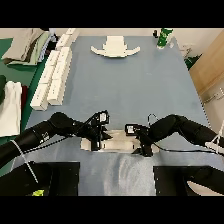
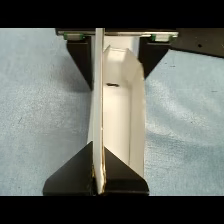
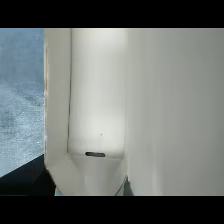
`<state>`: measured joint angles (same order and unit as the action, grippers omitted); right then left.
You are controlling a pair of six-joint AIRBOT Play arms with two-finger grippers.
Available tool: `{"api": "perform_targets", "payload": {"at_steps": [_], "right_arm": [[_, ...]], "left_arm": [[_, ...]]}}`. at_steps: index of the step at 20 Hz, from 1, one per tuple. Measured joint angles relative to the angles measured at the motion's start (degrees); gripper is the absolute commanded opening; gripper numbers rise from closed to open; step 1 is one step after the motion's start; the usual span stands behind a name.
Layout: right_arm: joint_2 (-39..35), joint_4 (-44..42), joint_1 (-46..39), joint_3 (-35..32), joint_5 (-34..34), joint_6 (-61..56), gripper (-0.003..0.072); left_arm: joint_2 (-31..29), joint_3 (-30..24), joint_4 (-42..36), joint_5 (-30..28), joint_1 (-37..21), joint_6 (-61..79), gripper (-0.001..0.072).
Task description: Fold the box.
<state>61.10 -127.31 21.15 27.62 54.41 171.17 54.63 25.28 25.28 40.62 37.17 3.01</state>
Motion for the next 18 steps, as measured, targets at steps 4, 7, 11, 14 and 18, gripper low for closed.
{"api": "perform_targets", "payload": {"at_steps": [4, 7, 11, 14, 18], "right_arm": [[-1.1, 0.2, -0.1, 0.1, 0.0, -1.7, 0.0707], [-1.4, 0.1, -0.1, 0.1, -1.3, -2.4, 0.0708], [-1.4, 0.0, -0.1, 0.0, -2.6, -2.8, 0.0707], [-1.4, -0.4, -0.1, -0.8, -3.0, -2.9, 0.0706], [-1.5, -1.1, 0.0, -1.6, -3.6, -2.9, 0.0699]], "left_arm": [[0.0, 0.0, 0.0, 0.0, 0.0, 0.0, 0.0015], [0.0, 0.0, 0.0, 0.0, 0.0, 0.0, 0.0015], [0.0, 0.0, 0.0, 0.0, 0.0, 0.0, 0.0015], [0.0, 0.0, 0.0, 0.0, 0.0, -0.1, 0.0014], [0.0, 0.0, 0.0, 0.0, 0.0, 0.0, 0.0015]]}}
